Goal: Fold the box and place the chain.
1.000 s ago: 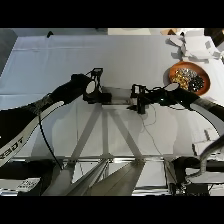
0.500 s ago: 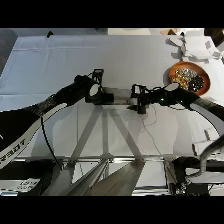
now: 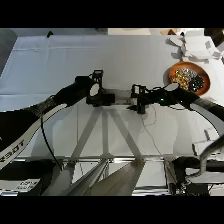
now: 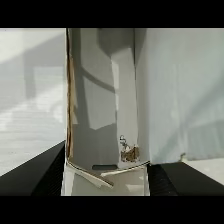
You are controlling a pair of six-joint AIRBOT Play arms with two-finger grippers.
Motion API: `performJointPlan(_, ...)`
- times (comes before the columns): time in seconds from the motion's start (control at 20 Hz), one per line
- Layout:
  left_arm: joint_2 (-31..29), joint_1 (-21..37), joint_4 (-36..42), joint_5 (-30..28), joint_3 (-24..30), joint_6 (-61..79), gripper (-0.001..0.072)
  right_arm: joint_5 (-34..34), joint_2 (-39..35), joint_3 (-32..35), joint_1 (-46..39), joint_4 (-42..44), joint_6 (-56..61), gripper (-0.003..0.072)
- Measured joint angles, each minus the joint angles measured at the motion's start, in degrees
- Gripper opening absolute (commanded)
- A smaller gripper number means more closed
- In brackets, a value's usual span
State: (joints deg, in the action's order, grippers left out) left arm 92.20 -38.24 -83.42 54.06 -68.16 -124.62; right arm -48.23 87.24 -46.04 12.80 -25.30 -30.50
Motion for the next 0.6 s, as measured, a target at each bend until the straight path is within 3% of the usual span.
performJointPlan(0.35,-8.2,7.9,4.4,8.8,0.0,14.7,0.0395,-0.1,0.0,0.0,0.0,0.0,0.0,0.0498)
performJointPlan(0.6,-14.2,17.5,21.2,15.4,0.0,41.5,0.0396,-0.1,0.0,0.0,0.0,0.0,0.0,0.0498)
